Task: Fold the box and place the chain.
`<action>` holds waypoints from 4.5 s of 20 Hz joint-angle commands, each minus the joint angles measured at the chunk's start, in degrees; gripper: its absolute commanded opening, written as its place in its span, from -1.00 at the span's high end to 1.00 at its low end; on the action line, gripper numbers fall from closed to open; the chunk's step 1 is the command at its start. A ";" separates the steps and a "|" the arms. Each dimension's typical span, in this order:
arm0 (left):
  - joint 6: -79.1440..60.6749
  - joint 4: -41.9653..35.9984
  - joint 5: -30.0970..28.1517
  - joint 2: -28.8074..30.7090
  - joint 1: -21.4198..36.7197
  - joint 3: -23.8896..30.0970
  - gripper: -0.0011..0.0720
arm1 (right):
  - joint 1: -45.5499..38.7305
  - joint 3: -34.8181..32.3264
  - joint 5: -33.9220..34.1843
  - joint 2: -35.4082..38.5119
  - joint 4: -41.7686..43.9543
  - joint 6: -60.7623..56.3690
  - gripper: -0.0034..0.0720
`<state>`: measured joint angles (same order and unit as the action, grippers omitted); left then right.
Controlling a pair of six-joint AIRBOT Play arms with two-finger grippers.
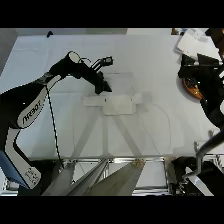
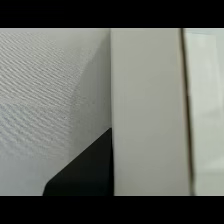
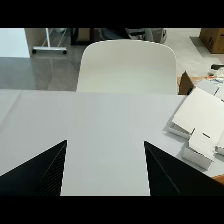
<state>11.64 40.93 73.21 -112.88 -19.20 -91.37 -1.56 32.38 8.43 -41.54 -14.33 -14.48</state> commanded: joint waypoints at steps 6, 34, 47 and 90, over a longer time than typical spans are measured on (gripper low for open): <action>-2.62 2.54 2.01 -2.54 -0.52 0.02 0.96 | 0.00 0.04 -0.24 -0.26 0.00 -0.02 -0.50; -6.80 0.31 -5.73 0.87 -1.68 0.02 0.96 | 0.00 0.07 -0.74 -0.33 -0.04 -0.02 -0.50; -7.61 0.33 -7.43 -1.68 -3.72 0.02 0.96 | 0.00 0.07 -0.74 -0.35 -0.02 -0.02 -0.50; -7.56 0.26 -7.43 -1.68 -3.74 0.02 0.95 | 1.14 -1.31 -63.54 -0.59 -32.15 8.00 -0.97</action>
<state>4.08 41.17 65.78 -114.52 -22.92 -91.37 -0.82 33.39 -59.46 -41.50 -48.16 -12.91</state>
